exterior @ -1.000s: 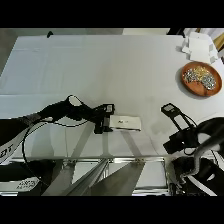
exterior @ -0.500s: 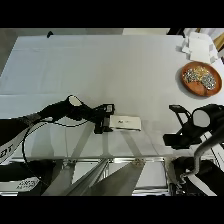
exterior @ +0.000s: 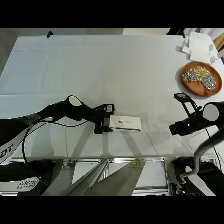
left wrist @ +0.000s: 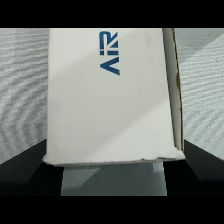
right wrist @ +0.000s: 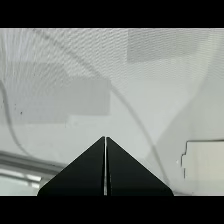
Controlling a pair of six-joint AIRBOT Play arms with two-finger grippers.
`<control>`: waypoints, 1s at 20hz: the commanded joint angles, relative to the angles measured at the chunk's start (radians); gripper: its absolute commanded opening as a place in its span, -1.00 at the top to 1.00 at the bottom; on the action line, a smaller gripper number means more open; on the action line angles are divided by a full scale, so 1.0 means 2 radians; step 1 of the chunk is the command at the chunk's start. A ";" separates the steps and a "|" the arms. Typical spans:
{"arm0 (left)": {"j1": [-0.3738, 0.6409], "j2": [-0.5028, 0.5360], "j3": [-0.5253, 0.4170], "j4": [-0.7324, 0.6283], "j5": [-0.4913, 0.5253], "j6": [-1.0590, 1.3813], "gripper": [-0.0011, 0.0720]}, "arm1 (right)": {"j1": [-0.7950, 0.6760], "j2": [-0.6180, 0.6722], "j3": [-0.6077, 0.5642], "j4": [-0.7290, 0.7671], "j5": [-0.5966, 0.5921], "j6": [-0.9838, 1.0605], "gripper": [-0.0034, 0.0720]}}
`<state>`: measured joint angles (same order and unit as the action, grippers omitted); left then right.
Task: Fold the box and place the chain.
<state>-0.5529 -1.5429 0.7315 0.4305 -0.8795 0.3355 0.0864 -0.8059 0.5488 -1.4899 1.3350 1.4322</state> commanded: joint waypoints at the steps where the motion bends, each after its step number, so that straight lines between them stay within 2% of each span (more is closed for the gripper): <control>1: 0.000 0.000 0.000 0.000 0.000 0.000 0.11 | -0.004 0.000 0.000 -0.012 -0.053 -0.014 0.87; 20: 0.000 0.000 0.000 0.000 0.000 0.000 0.11 | -0.004 0.000 0.000 -0.009 -0.049 -0.014 0.87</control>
<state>-0.5529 -1.5429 0.7315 0.4305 -0.8795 0.3355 0.0795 -0.8059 0.5488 -1.5074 1.2373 1.4052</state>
